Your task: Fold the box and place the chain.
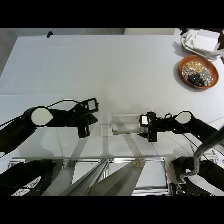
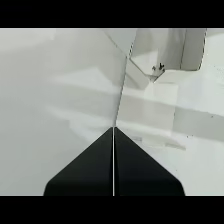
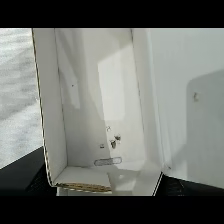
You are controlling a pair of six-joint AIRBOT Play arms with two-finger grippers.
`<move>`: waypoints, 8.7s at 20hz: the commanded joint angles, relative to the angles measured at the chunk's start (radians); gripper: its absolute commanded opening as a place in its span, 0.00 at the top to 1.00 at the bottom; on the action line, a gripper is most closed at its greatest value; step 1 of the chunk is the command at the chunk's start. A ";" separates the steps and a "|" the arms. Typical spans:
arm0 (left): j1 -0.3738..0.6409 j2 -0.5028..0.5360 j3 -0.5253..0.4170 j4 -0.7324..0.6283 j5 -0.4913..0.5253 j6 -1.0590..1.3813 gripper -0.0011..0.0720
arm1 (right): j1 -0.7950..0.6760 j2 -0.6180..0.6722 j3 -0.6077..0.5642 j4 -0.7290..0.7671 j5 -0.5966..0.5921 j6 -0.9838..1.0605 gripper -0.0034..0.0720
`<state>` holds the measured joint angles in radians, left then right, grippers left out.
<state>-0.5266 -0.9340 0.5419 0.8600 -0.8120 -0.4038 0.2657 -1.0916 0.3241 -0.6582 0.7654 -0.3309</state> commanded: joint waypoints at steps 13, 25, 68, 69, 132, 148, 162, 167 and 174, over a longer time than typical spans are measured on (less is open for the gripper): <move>0.068 -0.279 -0.174 -0.433 0.057 -0.435 0.98 | 0.000 0.001 0.000 0.000 0.002 0.000 0.41; -0.018 -0.285 -0.124 -0.515 0.098 -0.379 0.98 | 0.000 0.001 0.000 0.000 0.002 0.000 0.41; -0.206 -0.318 0.164 -0.080 0.077 -0.975 0.45 | 0.000 0.001 0.000 0.000 0.002 0.000 0.41; -0.211 -0.318 0.176 -0.040 0.069 -1.023 0.45 | 0.000 0.001 0.000 0.000 0.002 0.000 0.41; -0.407 -0.580 0.576 0.484 -0.233 -1.978 0.50 | 0.000 0.001 0.000 0.000 0.002 0.000 0.41; -0.071 -0.117 0.005 0.026 -0.005 0.385 0.02 | 0.000 0.001 0.000 0.000 0.002 0.000 0.41; -0.096 -0.418 0.084 -0.400 0.063 0.669 0.01 | 0.000 0.001 0.000 0.000 0.002 0.000 0.41; -0.131 -0.447 0.084 -0.395 0.032 0.669 0.01 | 0.000 0.001 0.000 0.000 0.002 0.000 0.41; -0.167 -0.461 0.084 -0.435 0.053 0.669 0.01 | 0.000 0.001 0.000 0.000 0.002 0.000 0.41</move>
<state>-0.6815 -1.3911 0.6243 0.4541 -0.7723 0.2630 0.2661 -1.0912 0.3241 -0.6594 0.7712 -0.3332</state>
